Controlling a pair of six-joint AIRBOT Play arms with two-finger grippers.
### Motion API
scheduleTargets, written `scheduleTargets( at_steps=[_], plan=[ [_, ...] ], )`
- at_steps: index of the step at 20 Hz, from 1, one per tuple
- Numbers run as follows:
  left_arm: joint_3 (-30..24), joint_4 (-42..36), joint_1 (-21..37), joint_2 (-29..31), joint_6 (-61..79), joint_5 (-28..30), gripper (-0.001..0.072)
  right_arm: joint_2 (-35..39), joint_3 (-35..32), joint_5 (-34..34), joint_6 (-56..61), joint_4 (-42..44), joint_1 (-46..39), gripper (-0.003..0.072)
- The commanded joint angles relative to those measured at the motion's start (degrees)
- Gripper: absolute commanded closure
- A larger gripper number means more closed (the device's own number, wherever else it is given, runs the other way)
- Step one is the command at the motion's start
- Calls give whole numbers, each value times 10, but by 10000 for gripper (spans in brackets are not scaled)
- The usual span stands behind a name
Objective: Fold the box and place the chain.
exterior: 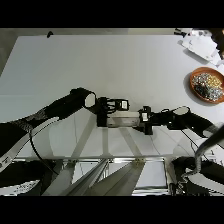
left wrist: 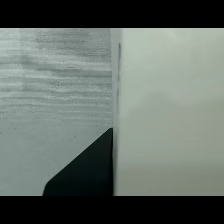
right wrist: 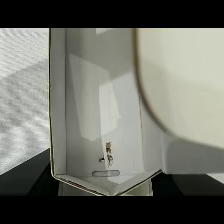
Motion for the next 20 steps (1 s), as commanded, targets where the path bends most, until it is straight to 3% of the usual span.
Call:
scheduleTargets(
  at_steps=[1, 10, 11, 13, 14, 16, 17, 18, 20],
  plan=[
    [0, 0, 0, 0, -1, 1, 697, -5, 1, -11, -7, -5, 1, 284],
    [0, 0, 0, 0, 0, 1, 697, -5, 1, -11, -7, -5, 1, 287],
    [0, 0, 0, 0, -1, 1, 697, -5, 1, -11, -7, -5, 1, 299],
    [0, 0, 0, 0, 0, 1, 697, -5, 1, -8, -7, -3, 1, 402],
    [0, 0, 0, 0, 0, 1, 697, -5, 1, -6, -7, -3, 1, 401],
    [0, 0, 0, 0, 0, 1, 697, -5, 1, 9, -7, -3, 1, 322],
    [0, 0, 0, 0, 0, 1, 697, -5, 1, 18, -7, 0, 1, 192],
    [0, 0, 0, 0, 0, 1, 697, -5, 1, 22, -7, 4, 1, 120],
    [0, 0, 0, 0, 0, 1, 697, -5, 1, 33, -3, 28, -1, 118]
  ],
)
